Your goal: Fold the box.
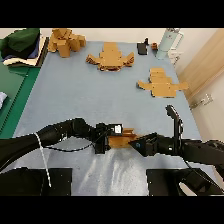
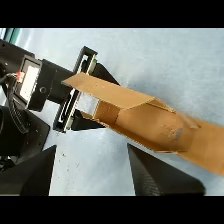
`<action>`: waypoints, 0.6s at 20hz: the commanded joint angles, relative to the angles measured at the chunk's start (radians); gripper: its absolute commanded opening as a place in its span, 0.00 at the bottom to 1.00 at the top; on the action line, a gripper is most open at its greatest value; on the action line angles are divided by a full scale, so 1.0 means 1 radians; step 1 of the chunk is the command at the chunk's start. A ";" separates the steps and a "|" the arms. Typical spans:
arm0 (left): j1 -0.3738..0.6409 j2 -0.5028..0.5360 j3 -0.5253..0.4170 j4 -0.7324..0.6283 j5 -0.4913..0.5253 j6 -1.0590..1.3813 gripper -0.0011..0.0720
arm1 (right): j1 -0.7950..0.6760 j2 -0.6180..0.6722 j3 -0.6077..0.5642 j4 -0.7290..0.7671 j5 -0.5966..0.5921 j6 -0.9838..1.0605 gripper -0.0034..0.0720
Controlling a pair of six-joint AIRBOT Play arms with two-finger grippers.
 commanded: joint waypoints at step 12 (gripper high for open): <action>-0.001 -0.013 0.000 0.014 -0.026 -0.009 0.74 | 0.000 0.001 0.001 0.000 0.017 0.291 0.15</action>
